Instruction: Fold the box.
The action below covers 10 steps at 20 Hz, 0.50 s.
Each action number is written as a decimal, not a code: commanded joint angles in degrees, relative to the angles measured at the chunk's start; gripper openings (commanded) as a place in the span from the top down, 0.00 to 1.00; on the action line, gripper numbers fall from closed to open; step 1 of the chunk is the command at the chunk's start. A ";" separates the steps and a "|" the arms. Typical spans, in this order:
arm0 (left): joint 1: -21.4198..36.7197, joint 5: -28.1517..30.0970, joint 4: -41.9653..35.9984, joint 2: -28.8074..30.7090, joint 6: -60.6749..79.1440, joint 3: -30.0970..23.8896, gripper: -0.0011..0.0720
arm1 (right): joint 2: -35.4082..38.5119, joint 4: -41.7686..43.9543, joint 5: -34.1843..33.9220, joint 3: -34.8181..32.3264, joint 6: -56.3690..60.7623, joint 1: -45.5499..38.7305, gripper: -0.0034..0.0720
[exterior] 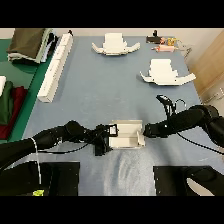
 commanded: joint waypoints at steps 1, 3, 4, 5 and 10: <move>-0.02 0.02 0.02 0.02 0.02 0.00 0.25 | -0.28 0.85 -0.85 0.09 -0.15 2.12 0.26; -0.02 0.02 0.02 0.02 0.02 0.00 0.25 | -1.68 0.81 -0.70 0.04 -0.09 5.29 0.26; -0.02 0.02 0.02 0.02 0.02 0.00 0.25 | -2.60 0.39 0.59 0.07 0.04 7.08 0.27; -0.02 0.02 0.02 0.02 0.02 0.00 0.25 | -3.43 -0.33 2.34 0.22 1.44 8.61 0.27; -0.02 0.02 0.02 0.02 0.02 0.00 0.25 | -8.68 -12.04 4.46 4.26 16.59 17.81 0.36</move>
